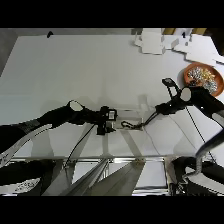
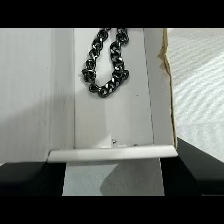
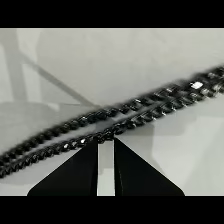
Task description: Fold the box and place the chain.
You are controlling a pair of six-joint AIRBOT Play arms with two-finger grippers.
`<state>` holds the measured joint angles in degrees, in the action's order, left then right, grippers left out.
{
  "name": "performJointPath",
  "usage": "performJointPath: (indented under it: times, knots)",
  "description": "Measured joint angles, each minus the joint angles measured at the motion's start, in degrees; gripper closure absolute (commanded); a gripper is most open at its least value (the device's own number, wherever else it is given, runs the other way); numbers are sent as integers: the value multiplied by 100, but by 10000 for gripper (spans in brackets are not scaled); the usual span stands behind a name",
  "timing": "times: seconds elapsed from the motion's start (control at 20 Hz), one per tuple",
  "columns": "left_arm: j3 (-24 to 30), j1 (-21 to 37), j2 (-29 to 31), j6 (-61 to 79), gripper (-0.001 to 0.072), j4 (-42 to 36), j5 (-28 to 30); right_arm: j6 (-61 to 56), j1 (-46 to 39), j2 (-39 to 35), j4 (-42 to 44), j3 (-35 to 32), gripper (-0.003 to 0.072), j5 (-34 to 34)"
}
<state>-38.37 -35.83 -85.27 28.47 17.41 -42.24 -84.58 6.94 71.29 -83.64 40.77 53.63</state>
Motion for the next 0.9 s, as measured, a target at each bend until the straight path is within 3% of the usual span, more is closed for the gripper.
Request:
performJointPath:
  times: [0.45, 0.9]
  knots:
    - [0, 0, 0, 0, 437, 0, 0, 48, 4, -911, 98, -2, 668, 472]
    - [0, 0, 0, 0, 437, 0, -2, 627, 9, -2693, 1325, -2, 668, 1263]
